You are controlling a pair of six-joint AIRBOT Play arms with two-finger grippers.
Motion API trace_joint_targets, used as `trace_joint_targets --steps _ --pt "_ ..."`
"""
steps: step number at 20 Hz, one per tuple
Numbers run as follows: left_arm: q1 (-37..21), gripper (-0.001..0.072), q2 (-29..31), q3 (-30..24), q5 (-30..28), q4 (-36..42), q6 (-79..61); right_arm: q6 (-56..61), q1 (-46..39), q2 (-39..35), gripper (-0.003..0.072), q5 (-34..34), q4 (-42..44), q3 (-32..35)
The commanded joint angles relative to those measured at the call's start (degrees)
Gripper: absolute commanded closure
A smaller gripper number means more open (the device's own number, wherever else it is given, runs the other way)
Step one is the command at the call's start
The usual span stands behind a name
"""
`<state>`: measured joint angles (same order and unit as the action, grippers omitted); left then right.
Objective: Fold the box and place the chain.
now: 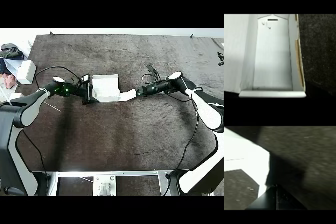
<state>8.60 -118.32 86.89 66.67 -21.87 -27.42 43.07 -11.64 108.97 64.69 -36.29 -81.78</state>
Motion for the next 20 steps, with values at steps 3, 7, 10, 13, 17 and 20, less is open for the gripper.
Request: trace_joint_targets --steps 3,7,10,13,17,20 --pt "0.0 0.0362 0.04 0.0 0.0 0.0 -0.02 -4.61 1.51 1.25 0.0715 4.92 13.16 0.22" --pt "0.0 0.0362 0.04 0.0 0.0 -0.02 -0.02 -4.55 3.48 1.16 0.0533 4.37 14.47 0.2" --pt "0.0 0.0362 0.04 0.0 0.0 0.0 -0.02 -4.52 4.9 1.16 0.0325 3.43 14.12 -0.5" --pt "0.0 0.0362 0.04 0.0 0.0 -0.02 -0.02 -4.48 4.9 1.16 0.0322 3.5 13.81 -2.86" --pt "0.0 0.0362 0.04 0.0 0.0 -0.02 -0.02 -1.27 6.14 1.16 0.0139 3.45 12.37 -3.72" --pt "0.0 0.0362 0.04 0.0 0.0 0.0 -0.02 0.04 8.24 1.16 0.0139 3.15 10.32 -4.02"
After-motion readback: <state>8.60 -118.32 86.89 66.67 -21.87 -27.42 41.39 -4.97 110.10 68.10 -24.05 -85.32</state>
